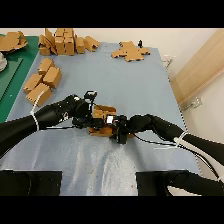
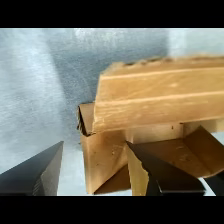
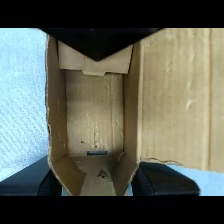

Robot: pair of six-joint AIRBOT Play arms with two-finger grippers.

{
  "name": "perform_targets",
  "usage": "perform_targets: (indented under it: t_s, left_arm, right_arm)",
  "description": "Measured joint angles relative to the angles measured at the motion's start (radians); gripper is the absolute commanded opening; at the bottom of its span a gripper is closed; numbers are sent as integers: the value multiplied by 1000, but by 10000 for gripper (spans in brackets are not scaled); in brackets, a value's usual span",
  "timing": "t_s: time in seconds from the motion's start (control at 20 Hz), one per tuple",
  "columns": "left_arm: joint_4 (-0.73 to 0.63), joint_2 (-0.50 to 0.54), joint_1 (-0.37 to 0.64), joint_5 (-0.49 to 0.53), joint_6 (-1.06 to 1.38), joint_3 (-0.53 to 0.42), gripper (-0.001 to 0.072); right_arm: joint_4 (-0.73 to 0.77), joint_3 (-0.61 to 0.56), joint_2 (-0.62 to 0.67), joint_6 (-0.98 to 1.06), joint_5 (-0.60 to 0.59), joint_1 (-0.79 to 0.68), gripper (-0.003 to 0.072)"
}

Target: Fold the box.

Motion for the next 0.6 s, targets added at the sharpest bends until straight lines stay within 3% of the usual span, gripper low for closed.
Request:
perform_targets:
  t_s: [0.55,0.6]
  left_arm:
    - [52,-78,-43,-62,-50,73,557]
    - [53,-87,-44,-70,-49,83,492]
  right_arm:
    - [0,0,0,0,0,0,557]
    - [0,0,0,0,0,0,557]
